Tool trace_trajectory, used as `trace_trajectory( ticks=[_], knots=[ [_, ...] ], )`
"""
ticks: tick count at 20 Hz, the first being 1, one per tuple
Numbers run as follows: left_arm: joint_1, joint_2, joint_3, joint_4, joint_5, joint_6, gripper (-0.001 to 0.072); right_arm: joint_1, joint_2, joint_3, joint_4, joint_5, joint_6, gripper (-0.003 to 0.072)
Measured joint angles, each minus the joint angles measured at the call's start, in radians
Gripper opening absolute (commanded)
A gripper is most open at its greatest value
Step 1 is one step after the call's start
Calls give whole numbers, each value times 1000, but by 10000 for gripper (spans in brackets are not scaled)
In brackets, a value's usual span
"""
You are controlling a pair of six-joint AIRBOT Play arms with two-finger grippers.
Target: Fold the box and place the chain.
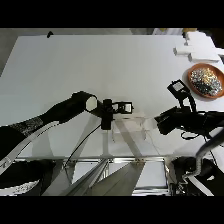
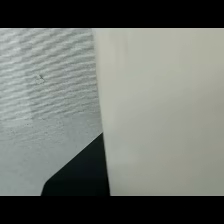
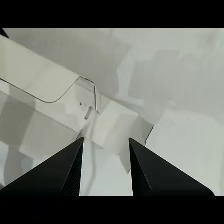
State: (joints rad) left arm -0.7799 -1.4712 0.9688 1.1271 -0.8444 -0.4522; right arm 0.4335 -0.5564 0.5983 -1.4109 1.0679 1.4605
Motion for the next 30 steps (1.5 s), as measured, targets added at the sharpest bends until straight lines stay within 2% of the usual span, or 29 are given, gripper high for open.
trace_trajectory(
  ticks=[8,30],
  knots=[
    [-1,-4,46,61,-69,-19,3,0,0,0,0,20,-10,316],
    [0,-33,59,64,-94,-16,14,0,0,0,0,24,-15,316]
  ],
)
